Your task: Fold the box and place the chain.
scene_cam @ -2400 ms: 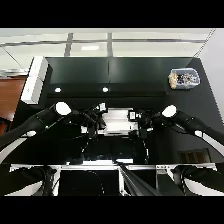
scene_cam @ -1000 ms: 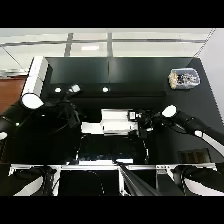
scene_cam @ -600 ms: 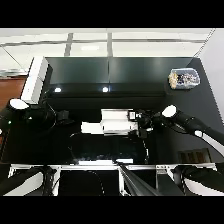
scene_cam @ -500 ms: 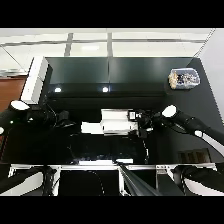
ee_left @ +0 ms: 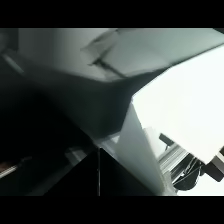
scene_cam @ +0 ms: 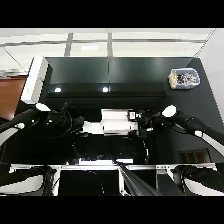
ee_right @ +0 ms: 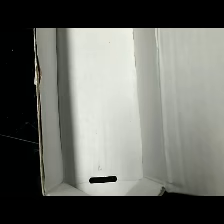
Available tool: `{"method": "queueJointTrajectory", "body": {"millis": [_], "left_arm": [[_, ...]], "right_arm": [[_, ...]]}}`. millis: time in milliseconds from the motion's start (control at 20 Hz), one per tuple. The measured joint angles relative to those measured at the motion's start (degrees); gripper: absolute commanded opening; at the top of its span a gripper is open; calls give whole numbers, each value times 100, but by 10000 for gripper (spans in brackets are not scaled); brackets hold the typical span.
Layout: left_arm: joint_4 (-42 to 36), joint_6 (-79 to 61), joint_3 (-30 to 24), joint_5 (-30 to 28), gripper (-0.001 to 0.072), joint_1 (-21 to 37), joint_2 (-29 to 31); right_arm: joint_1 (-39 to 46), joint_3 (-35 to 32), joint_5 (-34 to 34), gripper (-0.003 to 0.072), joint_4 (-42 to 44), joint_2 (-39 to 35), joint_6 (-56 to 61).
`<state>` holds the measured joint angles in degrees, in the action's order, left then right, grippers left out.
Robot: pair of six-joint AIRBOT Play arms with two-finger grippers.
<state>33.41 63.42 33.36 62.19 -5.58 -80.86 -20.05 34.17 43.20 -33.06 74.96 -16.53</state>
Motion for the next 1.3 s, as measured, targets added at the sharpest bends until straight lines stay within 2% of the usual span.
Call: {"method": "queueJointTrajectory", "body": {"millis": [400,450,500,550,900,950,1000,1300], "left_arm": [[-728,-935,61,79,37,-162,-57],[-802,-1049,68,151,188,-164,-57],[-861,-1132,79,177,510,-168,-59],[-911,-1198,98,249,703,-168,-59],[-933,-1082,433,514,687,-352,-59],[-852,-970,520,551,670,-452,-57],[-785,-839,610,538,622,-555,-52],[151,844,1180,-26,623,-1432,101]], "right_arm": [[0,0,0,238,0,0,2],[0,0,0,238,-2,0,0],[0,2,0,238,0,0,0],[0,0,0,238,0,0,0],[0,0,0,238,0,0,0],[0,2,0,238,0,0,0],[0,2,0,238,0,0,0],[0,0,-2,238,0,0,0]]}}
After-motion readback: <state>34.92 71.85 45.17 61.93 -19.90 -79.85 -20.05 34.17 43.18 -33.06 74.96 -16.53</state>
